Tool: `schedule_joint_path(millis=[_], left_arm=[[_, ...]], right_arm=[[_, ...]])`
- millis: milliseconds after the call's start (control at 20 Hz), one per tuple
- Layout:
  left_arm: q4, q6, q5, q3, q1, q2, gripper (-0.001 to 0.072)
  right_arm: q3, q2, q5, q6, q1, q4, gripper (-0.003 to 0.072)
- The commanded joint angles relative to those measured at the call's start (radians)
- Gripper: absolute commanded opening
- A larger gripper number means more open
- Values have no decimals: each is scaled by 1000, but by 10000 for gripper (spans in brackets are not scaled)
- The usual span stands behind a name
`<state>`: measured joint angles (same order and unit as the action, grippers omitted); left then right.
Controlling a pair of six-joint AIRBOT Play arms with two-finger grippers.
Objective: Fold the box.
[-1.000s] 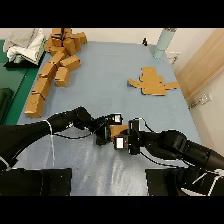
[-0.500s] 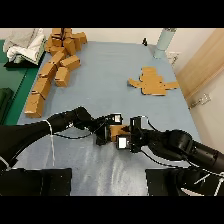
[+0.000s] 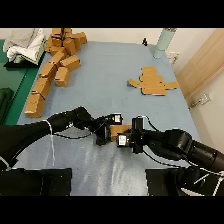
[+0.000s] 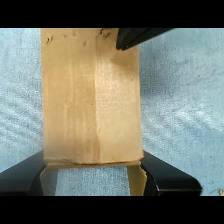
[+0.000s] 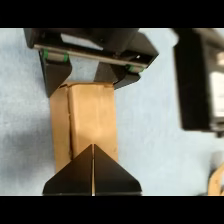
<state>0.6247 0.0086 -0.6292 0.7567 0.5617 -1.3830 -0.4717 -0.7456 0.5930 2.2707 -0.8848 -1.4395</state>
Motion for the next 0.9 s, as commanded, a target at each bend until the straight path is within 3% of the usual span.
schedule_joint_path(millis=[0,400,650,850], left_arm=[[0,0,0,1,0,1,396],[0,0,0,1,0,1,396],[0,0,0,1,0,1,396],[0,0,0,1,0,1,396]], right_arm=[[0,-18,29,-16,0,-15,8],[1,-43,27,-30,0,-14,8],[0,48,37,-41,0,28,8],[0,113,75,-219,1,145,8]])
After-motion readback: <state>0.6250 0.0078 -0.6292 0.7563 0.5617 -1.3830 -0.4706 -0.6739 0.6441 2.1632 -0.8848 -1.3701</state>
